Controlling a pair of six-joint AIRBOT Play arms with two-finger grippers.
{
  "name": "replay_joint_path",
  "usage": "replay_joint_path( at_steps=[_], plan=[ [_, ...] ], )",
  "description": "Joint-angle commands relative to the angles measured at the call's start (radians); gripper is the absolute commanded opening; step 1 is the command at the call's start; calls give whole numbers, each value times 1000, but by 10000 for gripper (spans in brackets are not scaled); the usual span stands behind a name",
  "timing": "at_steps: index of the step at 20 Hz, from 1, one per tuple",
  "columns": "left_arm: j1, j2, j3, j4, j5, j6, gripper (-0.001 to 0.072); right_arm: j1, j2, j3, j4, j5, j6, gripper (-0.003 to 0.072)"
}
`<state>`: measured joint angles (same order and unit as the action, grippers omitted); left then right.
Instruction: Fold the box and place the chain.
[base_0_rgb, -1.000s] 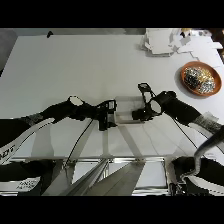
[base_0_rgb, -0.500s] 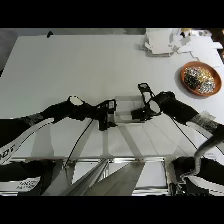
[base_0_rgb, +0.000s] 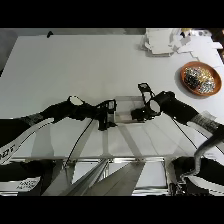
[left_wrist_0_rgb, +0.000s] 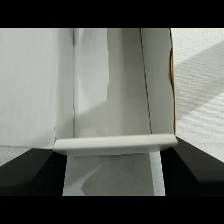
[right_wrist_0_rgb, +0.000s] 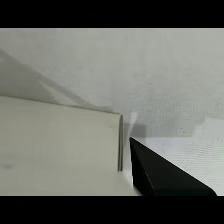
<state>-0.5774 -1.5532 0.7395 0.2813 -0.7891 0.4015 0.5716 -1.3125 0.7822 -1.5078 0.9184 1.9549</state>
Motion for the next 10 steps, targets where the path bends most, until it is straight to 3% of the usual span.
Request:
replay_joint_path(
  at_steps=[1,6,8,10],
  plan=[
    [0,0,0,-1,0,-2,208,0,45,1,-16,40,-43,337],
    [0,0,0,-1,0,-2,209,0,222,37,-33,171,-148,334],
    [0,0,0,-1,0,-2,208,-29,274,135,-42,240,-254,241],
    [0,0,0,-1,0,-2,208,-127,277,262,-42,302,-322,238]
  ],
)
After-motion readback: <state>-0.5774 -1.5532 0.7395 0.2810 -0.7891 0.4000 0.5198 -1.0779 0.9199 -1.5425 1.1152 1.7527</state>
